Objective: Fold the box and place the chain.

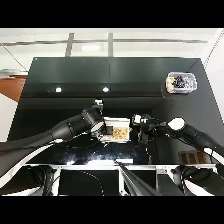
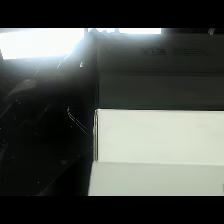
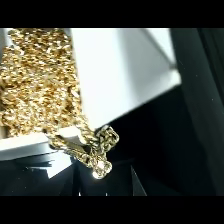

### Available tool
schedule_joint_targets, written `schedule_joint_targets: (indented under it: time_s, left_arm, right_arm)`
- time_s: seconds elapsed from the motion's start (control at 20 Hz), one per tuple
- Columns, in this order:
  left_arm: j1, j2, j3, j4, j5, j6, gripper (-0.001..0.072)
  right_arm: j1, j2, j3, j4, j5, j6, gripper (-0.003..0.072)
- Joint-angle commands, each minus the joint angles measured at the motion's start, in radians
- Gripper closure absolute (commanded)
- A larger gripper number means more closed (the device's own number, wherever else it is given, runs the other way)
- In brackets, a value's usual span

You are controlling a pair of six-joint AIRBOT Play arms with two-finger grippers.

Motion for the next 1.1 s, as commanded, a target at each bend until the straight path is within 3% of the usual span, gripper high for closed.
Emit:
schedule_joint_targets:
  time_s: [0.0, 0.35, 0.45, 0.55, 0.6, 0.9, 1.05]
  left_arm:
    - [0.001, 0.000, 0.000, 0.000, 0.000, 0.000, 0.0676]
    - [0.001, 0.000, 0.000, 0.000, 0.000, 0.000, 0.0676]
    - [0.001, 0.000, 0.000, 0.000, 0.000, 0.000, 0.0676]
    - [0.001, 0.000, 0.000, 0.000, 0.000, 0.000, 0.0676]
    - [0.001, 0.000, 0.000, 0.000, 0.000, 0.000, 0.0676]
    - [0.001, 0.000, 0.000, 0.000, 0.000, 0.000, 0.0676]
    - [0.001, 0.000, 0.000, 0.000, 0.000, 0.000, 0.0676]
  right_arm:
    - [0.006, -0.016, 0.012, -0.043, -0.006, 0.031, 0.0278]
    - [0.031, -0.025, 0.017, -0.082, -0.029, 0.074, 0.0280]
    - [0.031, -0.025, 0.017, -0.083, -0.029, 0.074, 0.0484]
    - [0.031, -0.025, 0.017, -0.083, -0.029, 0.074, 0.0497]
    - [0.031, -0.024, 0.017, -0.082, -0.029, 0.074, 0.0604]
    - [0.029, -0.005, 0.017, -0.087, -0.021, 0.140, 0.0621]
    - [0.028, 0.057, 0.017, -0.170, -0.021, 0.284, 0.0620]
